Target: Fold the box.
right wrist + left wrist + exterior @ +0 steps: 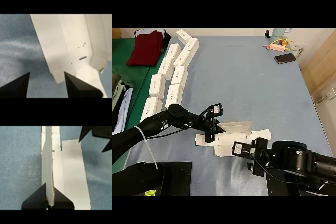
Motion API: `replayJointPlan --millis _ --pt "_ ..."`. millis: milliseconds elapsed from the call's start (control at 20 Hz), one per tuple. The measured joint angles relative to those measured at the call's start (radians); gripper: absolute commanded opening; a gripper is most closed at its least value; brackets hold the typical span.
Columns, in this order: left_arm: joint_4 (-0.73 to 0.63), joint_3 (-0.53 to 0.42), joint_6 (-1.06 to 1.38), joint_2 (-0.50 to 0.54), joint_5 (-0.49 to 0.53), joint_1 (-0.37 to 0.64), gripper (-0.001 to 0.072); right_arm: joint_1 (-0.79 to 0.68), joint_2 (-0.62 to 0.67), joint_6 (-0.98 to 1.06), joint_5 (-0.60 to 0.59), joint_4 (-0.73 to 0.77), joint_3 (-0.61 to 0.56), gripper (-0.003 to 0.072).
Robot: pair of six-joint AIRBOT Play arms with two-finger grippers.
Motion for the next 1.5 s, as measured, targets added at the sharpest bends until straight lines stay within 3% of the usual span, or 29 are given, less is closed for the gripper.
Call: replayJointPlan --millis 250,450,850,1000,1100,1350,1500 --pt "0.0 0.0 0.0 -0.001 0.0 0.0 0.0012 0.02 -0.151 0.047 -0.117 -0.1 -0.011 0.0644" --pt "0.0 0.0 0.0 -0.001 0.0 0.0 0.0012 0.024 -0.182 0.198 -0.151 -0.188 0.012 0.0644" --pt "0.0 0.0 0.0 -0.001 0.0 0.0 0.0012 0.025 -0.138 0.437 -0.057 -0.325 0.075 0.0645" --pt "0.0 0.0 0.0 -0.001 0.0 0.0 0.0012 0.025 -0.126 0.509 -0.013 -0.343 0.096 0.0715" --pt "0.0 0.0 0.0 -0.001 0.0 0.0 0.0012 0.025 -0.118 0.543 0.009 -0.349 0.106 0.0717" --pt "0.0 0.0 0.0 -0.001 0.0 0.0 0.0013 0.009 -0.107 0.526 0.04 -0.349 0.114 0.072" --pt "0.0 0.0 0.0 -0.001 0.0 0.0 0.0012 -0.089 -0.105 0.352 -0.002 -0.25 0.114 0.072"
